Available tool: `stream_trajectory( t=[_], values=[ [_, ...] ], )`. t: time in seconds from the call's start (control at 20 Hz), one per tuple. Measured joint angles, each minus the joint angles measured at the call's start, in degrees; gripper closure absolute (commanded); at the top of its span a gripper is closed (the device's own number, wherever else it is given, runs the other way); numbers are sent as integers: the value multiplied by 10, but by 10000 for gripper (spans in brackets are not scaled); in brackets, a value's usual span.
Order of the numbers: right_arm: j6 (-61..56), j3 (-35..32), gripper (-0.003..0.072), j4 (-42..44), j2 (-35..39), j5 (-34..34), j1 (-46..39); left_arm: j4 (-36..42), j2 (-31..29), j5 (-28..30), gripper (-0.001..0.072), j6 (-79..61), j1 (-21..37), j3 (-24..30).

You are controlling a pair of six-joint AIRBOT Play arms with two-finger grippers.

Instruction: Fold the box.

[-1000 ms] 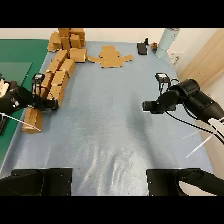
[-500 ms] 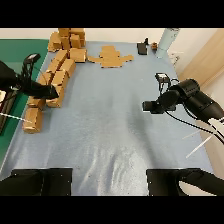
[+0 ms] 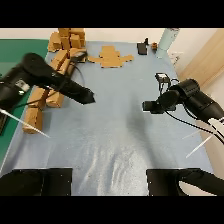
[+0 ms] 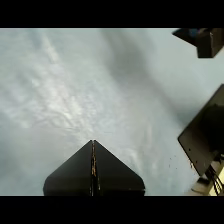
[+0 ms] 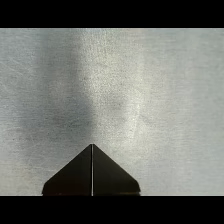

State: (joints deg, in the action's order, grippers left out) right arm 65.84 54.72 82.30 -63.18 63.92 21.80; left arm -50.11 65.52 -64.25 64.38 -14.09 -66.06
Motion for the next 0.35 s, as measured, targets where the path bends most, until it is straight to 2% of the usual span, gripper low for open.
stream_trajectory(
  t=[0.2, 0.35],
  values=[
    [0, 0, 681, 0, 0, 0, 0, 5, 47, 17, 699, 9, -75, -1],
    [0, 0, 682, 0, 0, 0, 0, 7, 70, 3, 699, 12, -108, -1]
  ],
)
